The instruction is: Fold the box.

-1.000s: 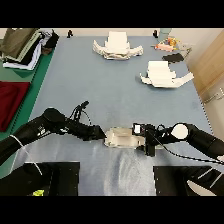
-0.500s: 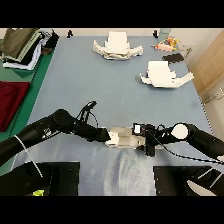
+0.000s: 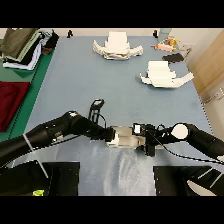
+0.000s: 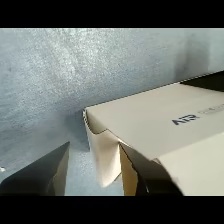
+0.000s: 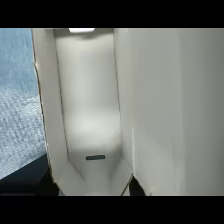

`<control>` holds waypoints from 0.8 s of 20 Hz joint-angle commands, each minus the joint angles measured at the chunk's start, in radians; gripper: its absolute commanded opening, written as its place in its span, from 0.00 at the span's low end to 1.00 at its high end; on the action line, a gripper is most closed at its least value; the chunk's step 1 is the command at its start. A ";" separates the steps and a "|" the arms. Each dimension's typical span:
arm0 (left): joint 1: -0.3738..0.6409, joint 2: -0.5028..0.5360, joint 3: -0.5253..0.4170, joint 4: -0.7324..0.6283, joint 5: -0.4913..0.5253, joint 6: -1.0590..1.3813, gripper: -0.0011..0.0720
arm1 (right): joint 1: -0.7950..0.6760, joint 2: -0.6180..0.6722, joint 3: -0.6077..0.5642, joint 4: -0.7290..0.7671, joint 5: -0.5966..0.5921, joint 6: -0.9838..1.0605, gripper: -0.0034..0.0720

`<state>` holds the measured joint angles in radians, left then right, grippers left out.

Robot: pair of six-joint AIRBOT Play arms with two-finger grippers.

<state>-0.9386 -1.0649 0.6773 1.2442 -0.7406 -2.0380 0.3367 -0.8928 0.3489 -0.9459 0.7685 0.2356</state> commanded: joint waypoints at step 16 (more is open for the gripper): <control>-0.172 -0.306 0.302 0.266 -0.260 -0.372 0.57 | 0.000 0.001 0.001 0.000 0.000 0.000 0.63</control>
<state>-1.0885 -1.3415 0.9501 1.5024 -0.9749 -2.3795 0.3367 -0.8928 0.3492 -0.9459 0.7685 0.2356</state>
